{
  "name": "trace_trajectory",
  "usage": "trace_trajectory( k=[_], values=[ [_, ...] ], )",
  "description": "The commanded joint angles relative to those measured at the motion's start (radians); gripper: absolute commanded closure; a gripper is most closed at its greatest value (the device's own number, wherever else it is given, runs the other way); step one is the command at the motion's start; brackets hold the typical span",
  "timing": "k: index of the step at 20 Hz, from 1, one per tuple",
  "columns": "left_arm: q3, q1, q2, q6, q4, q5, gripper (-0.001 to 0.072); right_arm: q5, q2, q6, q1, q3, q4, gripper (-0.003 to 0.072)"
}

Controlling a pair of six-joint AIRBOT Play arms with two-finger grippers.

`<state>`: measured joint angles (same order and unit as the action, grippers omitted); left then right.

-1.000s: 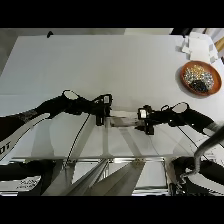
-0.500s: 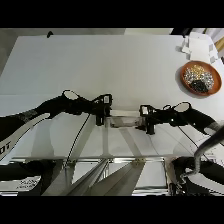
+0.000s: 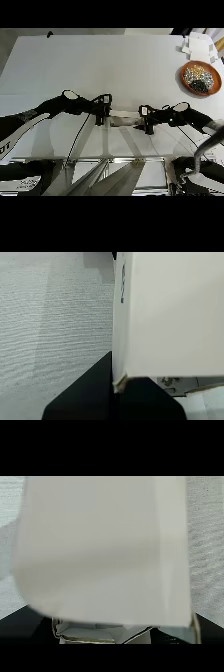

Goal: Fold the box and place the chain.

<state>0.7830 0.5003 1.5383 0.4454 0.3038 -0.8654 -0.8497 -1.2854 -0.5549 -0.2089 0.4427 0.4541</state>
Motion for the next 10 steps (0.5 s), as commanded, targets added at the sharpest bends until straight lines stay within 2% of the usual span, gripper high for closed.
trace_trajectory(
  k=[1,8,10],
  values=[
    [0.0,0.0,0.0,0.0,0.0,0.001,0.0701,0.001,-0.003,-0.003,-0.002,-0.001,0.025,0.0285],
    [0.0,0.0,0.0,0.0,0.0,0.001,0.0701,0.001,-0.003,0.0,-0.002,-0.001,0.047,0.0293],
    [0.0,0.0,0.0,0.0,0.0,0.001,0.0701,0.0,-0.003,0.003,-0.002,-0.001,0.047,0.0338]
  ],
)
